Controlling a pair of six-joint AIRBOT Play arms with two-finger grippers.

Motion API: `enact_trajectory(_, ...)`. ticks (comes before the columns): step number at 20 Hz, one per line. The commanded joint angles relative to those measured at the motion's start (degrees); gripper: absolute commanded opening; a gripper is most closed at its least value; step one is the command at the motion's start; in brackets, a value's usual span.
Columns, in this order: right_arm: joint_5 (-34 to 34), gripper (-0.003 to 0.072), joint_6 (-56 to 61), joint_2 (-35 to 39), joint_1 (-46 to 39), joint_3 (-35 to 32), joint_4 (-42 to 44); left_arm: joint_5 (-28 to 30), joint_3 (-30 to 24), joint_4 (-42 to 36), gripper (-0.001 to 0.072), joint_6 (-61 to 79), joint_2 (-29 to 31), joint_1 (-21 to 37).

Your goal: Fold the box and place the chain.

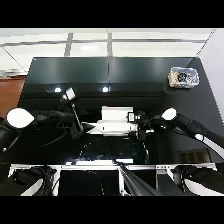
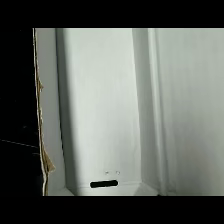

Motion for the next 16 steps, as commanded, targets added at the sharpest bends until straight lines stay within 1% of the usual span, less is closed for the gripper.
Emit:
enact_trajectory(1, 0.02, 0.0233, 0.02, -0.02, 0.02, 0.04, 0.00, 5.01, -3.21, 10.10, 0.0712, 16.72, -0.72, -2.16)
enact_trajectory(3, 0.02, 0.0233, 0.02, -0.02, 0.02, 0.04, 0.02, 6.34, -3.19, 7.08, 0.0712, 23.43, -4.74, -2.14)
enact_trajectory(6, 0.02, 0.0233, 0.02, -0.02, 0.02, 0.04, 0.02, 6.19, -2.80, 2.86, 0.0712, 28.15, -12.98, -2.05)
enact_trajectory(9, 0.02, 0.0232, 0.02, -0.02, 0.02, 0.04, 0.02, 6.60, -2.51, -3.69, 0.0712, 32.98, -18.29, -2.05)
enact_trajectory(12, 0.02, 0.0232, 0.02, -0.02, 0.02, 0.04, 0.00, 7.89, -2.49, -12.76, 0.0712, 39.58, -21.79, -2.05)
enact_trajectory(14, 0.02, 0.0233, 0.02, -0.02, 0.02, 0.04, 0.00, 8.20, -2.49, -17.18, 0.0712, 42.42, -22.91, -2.05)
enact_trajectory(16, 0.02, 0.0233, 0.02, -0.02, 0.02, 0.04, 0.00, 8.22, -2.49, -19.39, 0.0712, 42.58, -23.41, -2.05)
